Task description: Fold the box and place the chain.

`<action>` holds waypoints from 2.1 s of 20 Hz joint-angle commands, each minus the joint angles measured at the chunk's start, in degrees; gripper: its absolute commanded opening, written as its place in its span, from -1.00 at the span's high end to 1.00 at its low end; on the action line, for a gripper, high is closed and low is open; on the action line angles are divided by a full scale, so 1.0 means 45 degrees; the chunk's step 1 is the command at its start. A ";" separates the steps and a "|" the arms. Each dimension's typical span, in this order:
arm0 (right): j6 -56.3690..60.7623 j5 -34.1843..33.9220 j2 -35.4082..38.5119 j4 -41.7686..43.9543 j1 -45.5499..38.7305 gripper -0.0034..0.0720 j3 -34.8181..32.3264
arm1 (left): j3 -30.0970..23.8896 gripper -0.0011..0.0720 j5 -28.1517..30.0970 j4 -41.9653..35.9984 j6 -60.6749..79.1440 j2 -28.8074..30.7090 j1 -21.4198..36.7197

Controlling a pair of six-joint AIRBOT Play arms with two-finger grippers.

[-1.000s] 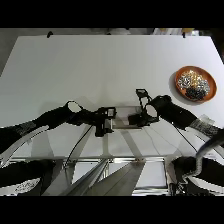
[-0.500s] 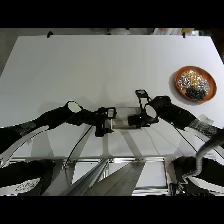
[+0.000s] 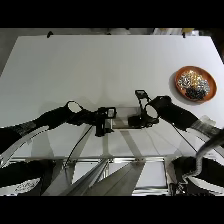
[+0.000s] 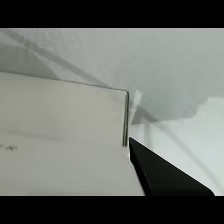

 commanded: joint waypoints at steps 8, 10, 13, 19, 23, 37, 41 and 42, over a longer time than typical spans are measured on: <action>-0.5537 0.6353 0.2118 -0.0884 -0.2968 -0.14 0.4357 | 0.0005 0.23 -0.0063 0.0010 -0.0010 0.0000 0.0000; -0.5867 0.4765 0.2108 -0.1375 -0.4745 -0.08 0.5076 | 0.0005 0.23 -0.0063 0.0010 -0.0010 0.0000 0.0000; -0.6504 0.3016 0.1923 -0.1588 -0.7597 0.29 0.5202 | 0.0005 0.23 -0.0063 0.0010 -0.0015 0.0000 0.0000; -0.6951 0.0699 -0.0364 -0.2273 -1.1642 0.34 0.5202 | 0.0005 0.23 -0.0063 0.0010 -0.0015 0.0000 0.0000; -0.6955 0.0855 -0.2103 -0.2268 -1.2900 0.34 0.5202 | 0.0005 0.23 -0.0058 0.0010 -0.0010 0.0000 0.0000; -0.6941 0.0384 -0.4036 -0.1953 -1.3022 0.36 0.5202 | 0.0005 0.23 -0.0063 0.0010 -0.0010 0.0000 0.0000; -0.6960 0.0418 -0.3988 -0.1889 -1.3022 0.87 0.5202 | 0.0005 0.23 -0.0063 0.0010 -0.0010 0.0000 0.0000; -0.6965 0.0476 -0.3895 -0.1889 -1.3022 0.87 0.5202 | 0.0005 0.23 -0.0063 0.0010 -0.0015 0.0000 0.0000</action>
